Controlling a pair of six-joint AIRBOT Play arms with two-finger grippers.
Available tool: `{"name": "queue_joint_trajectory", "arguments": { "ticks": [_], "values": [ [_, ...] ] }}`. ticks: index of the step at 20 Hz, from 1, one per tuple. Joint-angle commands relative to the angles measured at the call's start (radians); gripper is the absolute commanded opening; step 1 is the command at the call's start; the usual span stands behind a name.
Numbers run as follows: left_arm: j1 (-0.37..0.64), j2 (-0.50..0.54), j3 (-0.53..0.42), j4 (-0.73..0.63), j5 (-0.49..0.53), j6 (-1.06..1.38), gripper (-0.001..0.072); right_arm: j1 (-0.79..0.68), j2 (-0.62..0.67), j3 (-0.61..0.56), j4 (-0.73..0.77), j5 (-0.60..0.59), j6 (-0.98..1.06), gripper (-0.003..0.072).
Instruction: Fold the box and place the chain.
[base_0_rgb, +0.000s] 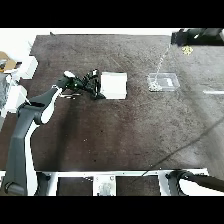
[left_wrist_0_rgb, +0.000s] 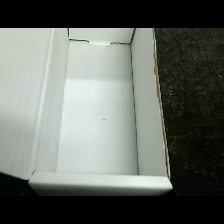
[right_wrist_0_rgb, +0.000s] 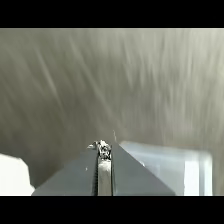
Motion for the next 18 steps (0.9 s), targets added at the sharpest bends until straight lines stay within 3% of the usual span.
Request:
{"name": "queue_joint_trajectory", "arguments": {
  "ticks": [1,5,7,11,18],
  "values": [
    [0.000,0.000,0.001,0.000,0.000,0.000,0.0403,0.101,0.138,0.000,-0.002,-0.170,-0.035,0.0003],
    [0.000,0.000,0.001,0.000,0.000,0.000,0.0404,0.255,0.182,0.000,-0.002,-0.341,-0.104,0.0003],
    [0.000,0.000,0.001,0.000,0.000,0.000,0.0404,0.320,0.170,0.000,-0.003,-0.373,-0.111,0.0003],
    [0.000,0.000,0.001,0.000,0.000,0.000,0.0404,0.395,0.083,0.000,-0.001,-0.351,-0.115,0.0003],
    [0.000,0.000,0.001,0.000,0.000,0.000,0.0404,0.416,-0.180,-0.026,-0.002,-0.241,-0.052,0.0003]
  ]
}}
